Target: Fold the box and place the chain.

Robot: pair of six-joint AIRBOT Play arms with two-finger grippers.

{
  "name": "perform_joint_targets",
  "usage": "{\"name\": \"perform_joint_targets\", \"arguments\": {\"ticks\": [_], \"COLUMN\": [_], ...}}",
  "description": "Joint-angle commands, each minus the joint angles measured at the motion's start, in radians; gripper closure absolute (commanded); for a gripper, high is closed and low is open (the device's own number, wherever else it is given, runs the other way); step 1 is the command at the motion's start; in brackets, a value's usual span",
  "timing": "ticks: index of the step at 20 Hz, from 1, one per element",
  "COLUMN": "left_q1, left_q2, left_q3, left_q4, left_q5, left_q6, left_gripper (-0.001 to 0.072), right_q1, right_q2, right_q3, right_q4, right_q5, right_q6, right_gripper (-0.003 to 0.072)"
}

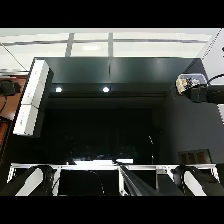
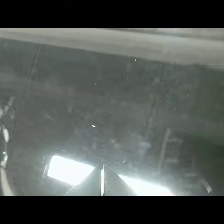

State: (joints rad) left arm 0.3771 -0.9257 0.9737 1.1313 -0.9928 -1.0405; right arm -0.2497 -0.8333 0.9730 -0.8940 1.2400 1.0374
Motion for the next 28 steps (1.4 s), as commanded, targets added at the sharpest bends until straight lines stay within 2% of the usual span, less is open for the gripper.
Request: {"name": "perform_joint_targets", "arguments": {"ticks": [1, 4, 6, 7, 9, 11, 13, 28], "left_q1": [-0.163, -0.306, -0.336, -0.335, -0.335, -0.336, -0.336, -0.336], "left_q2": [0.149, 0.277, 0.306, 0.307, 0.306, 0.306, 0.306, 0.306], "left_q3": [-0.066, -0.222, -0.286, -0.298, -0.299, -0.299, -0.3, -0.3], "left_q4": [-0.044, -0.021, 0.017, 0.016, 0.015, 0.015, 0.009, 0.009], "left_q5": [0.069, 0.273, 0.315, 0.312, 0.315, 0.309, 0.265, 0.261], "left_q6": [-0.057, -0.069, -0.068, -0.069, -0.068, -0.068, -0.068, -0.068], "left_gripper": [0.068, 0.0679, 0.0678, 0.0678, 0.0677, 0.0677, 0.0677, 0.0677], "right_q1": [0.021, 0.057, 0.051, 0.05, 0.05, 0.05, 0.05, 0.05], "right_q2": [0.032, 0.048, 0.048, 0.048, 0.048, 0.048, 0.048, 0.048], "right_q3": [-0.049, -0.203, -0.283, -0.3, -0.302, -0.302, -0.302, -0.302], "right_q4": [0.007, 0.005, 0.001, 0.001, 0.0, 0.0, 0.0, 0.001], "right_q5": [-0.099, -0.407, -0.627, -0.675, -0.662, -0.6, -0.57, -0.57], "right_q6": [-0.098, -0.164, -0.165, -0.163, -0.163, -0.164, -0.164, -0.164], "right_gripper": [0.0664, 0.0664, 0.0663, 0.0663, 0.0663, 0.0662, 0.0662, 0.0662]}}
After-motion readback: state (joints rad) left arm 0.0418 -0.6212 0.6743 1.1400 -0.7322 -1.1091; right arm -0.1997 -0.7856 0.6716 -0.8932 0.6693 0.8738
